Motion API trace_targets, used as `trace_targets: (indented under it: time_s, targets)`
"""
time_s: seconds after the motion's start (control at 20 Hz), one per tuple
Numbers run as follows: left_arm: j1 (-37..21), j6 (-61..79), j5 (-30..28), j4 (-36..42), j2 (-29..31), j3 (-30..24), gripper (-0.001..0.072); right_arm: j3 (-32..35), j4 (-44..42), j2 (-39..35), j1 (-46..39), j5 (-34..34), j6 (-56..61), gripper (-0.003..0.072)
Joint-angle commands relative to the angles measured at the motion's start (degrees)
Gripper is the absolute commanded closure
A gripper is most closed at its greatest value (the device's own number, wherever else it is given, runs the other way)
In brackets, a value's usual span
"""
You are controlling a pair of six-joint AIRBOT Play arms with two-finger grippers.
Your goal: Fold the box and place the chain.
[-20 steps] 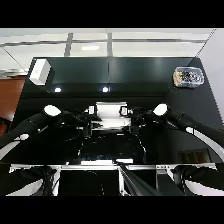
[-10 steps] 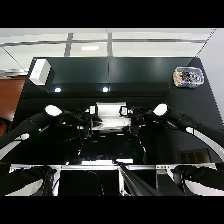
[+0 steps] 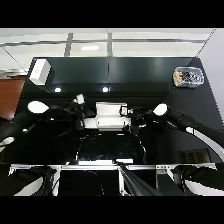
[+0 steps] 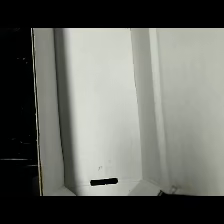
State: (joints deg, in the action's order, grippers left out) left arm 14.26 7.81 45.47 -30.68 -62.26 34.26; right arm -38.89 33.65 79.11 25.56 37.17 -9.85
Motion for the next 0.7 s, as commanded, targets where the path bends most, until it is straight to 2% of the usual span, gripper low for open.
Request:
trace_targets:
  time_s: [0.0, 0.1, 0.2, 0.25, 0.35, 0.45, 0.65]
  targets:
    - [-7.87, -22.47, 1.55, -7.61, 8.0, 0.15, 0.0685, -0.02, 0.02, 0.0, -0.04, 0.09, -0.02, 0.0558]
    - [-13.6, -47.41, 3.23, -15.26, 9.03, 0.04, 0.0685, -0.02, 0.02, 0.02, -0.04, 0.09, -0.02, 0.0558]
    - [-19.1, -63.73, 8.92, -21.84, 6.69, -0.13, 0.0685, -0.02, 0.02, 0.0, -0.04, 0.09, -0.02, 0.0558]
    - [-21.84, -69.0, 12.7, -22.67, 4.57, -0.13, 0.0685, -0.02, 0.02, 0.0, -0.04, 0.09, -0.02, 0.0558]
    - [-25.75, -73.68, 18.27, -21.35, -0.33, -0.13, 0.0685, -0.02, 0.02, 0.0, -0.04, 0.09, -0.02, 0.0558]
    - [-26.97, -74.27, 20.61, -17.42, -4.98, -0.13, 0.0685, -0.02, 0.0, 0.0, -0.04, 0.09, -0.02, 0.0558]
    - [-23.98, -74.27, 19.12, -14.34, -13.03, -0.11, 0.0685, -0.02, 0.02, 0.0, -0.04, 0.09, -0.02, 0.0558]
